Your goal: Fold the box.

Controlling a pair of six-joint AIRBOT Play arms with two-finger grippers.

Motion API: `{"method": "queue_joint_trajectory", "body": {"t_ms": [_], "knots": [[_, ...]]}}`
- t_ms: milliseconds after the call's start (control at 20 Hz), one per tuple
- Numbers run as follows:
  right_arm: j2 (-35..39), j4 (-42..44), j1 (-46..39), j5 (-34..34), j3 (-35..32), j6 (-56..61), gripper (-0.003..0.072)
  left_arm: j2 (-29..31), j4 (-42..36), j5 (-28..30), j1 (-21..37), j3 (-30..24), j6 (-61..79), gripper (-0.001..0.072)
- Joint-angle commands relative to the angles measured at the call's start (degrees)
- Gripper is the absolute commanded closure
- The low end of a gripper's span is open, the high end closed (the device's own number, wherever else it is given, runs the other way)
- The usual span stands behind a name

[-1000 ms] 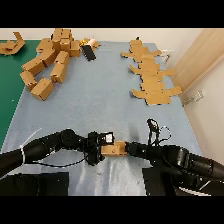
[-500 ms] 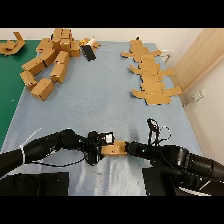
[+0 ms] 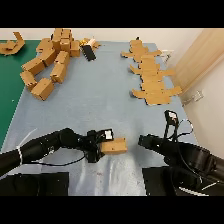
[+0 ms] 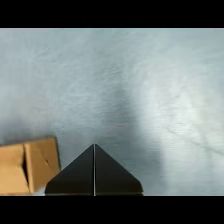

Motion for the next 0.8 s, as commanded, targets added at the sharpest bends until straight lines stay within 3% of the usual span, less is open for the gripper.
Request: {"method": "queue_joint_trajectory", "body": {"t_ms": [0,200,450,750], "knots": [[3.43,-3.08,-0.02,-6.38,0.79,1.05,0.0681,1.03,5.66,1.86,4.66,0.59,-14.08,0.0352],[3.13,-3.10,-0.02,-6.36,0.79,1.05,0.0681,1.20,15.39,1.46,18.10,2.32,-25.68,0.0352],[3.13,-3.10,-0.02,-6.36,0.79,1.05,0.0681,1.20,21.68,0.83,39.36,5.27,-27.41,0.0352],[3.13,-3.98,-0.02,-6.34,0.79,1.05,0.0681,1.20,23.61,-8.70,62.77,5.62,-27.43,0.0352]]}}
